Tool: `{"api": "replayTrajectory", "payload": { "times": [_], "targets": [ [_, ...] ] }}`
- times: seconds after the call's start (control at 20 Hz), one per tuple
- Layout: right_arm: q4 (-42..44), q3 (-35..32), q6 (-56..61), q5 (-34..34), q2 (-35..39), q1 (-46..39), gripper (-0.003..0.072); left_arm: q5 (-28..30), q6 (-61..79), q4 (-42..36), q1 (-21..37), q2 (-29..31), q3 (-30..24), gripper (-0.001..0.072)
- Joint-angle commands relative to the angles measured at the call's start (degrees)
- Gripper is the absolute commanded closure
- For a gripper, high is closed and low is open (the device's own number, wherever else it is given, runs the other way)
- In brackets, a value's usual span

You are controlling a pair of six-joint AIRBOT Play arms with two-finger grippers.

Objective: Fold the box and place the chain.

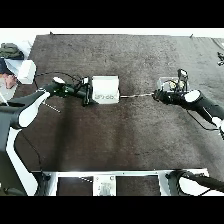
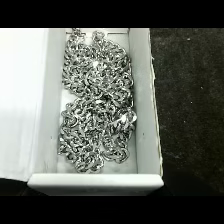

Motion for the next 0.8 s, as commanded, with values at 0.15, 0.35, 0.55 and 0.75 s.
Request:
{"api": "replayTrajectory", "payload": {
  "times": [0.15,0.35,0.55,0.75],
  "targets": [
    [5.44,1.86,1.90,-9.97,-9.51,-2.10,0.0315,0.02,0.00,0.00,-0.02,0.00,0.02,0.0355],
    [5.46,9.20,1.95,-10.23,-15.80,-0.13,0.0315,0.02,0.00,0.00,-0.02,0.00,0.02,0.0355],
    [7.98,13.53,1.92,-9.99,-19.47,0.81,0.0634,0.00,0.00,0.00,-0.02,0.00,0.00,0.0355],
    [12.81,13.51,-4.42,-2.47,-10.29,3.61,0.0699,0.00,0.00,0.00,-0.02,0.00,0.02,0.0355]
  ]
}}
